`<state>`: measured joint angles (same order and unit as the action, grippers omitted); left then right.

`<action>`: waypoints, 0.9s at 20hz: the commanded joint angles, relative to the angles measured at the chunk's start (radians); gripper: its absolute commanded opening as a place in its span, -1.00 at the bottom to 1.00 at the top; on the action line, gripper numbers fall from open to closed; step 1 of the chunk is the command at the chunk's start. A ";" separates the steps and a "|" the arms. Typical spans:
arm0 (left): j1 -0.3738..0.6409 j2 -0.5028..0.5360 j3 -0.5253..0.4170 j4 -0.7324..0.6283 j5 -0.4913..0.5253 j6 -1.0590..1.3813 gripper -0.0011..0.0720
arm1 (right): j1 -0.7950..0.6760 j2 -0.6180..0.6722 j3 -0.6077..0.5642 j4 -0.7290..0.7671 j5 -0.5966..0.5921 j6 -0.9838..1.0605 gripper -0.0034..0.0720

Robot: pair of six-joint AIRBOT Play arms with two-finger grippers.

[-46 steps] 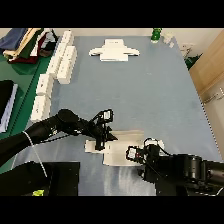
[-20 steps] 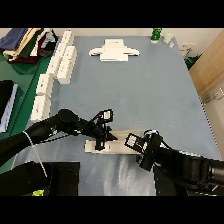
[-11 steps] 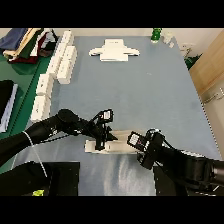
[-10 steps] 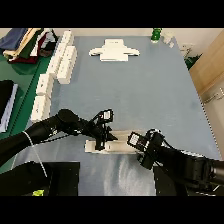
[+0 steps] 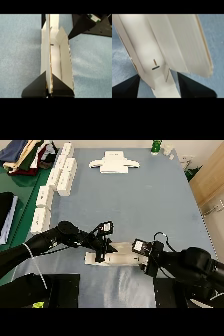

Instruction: Fold the box.

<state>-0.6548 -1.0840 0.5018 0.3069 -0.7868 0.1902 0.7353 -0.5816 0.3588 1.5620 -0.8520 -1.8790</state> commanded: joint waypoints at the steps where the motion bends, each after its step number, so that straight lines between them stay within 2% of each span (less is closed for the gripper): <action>1: 0.000 -0.001 0.001 0.000 0.000 0.000 -0.93 | -0.195 0.001 -0.001 0.296 0.014 -0.435 1.00; 4: 0.000 -0.001 0.001 0.000 0.000 0.000 -0.93 | -0.289 -0.027 -0.001 0.436 -0.007 -0.654 1.00; 8: 0.000 -0.001 0.001 0.000 0.000 0.000 -0.93 | -0.312 -0.140 -0.001 0.523 -0.010 -0.778 1.00; 12: 0.000 -0.001 0.001 0.000 0.000 0.000 -0.93 | -0.312 -0.210 -0.001 0.547 -0.014 -0.785 1.00; 18: 0.000 -0.001 0.001 0.000 0.000 0.000 -0.93 | -0.312 -0.209 0.000 0.499 -0.046 -0.784 0.98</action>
<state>-0.6548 -1.0840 0.5018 0.3069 -0.7872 0.1902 0.4240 -0.7834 0.3588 2.0750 -0.8730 -2.6526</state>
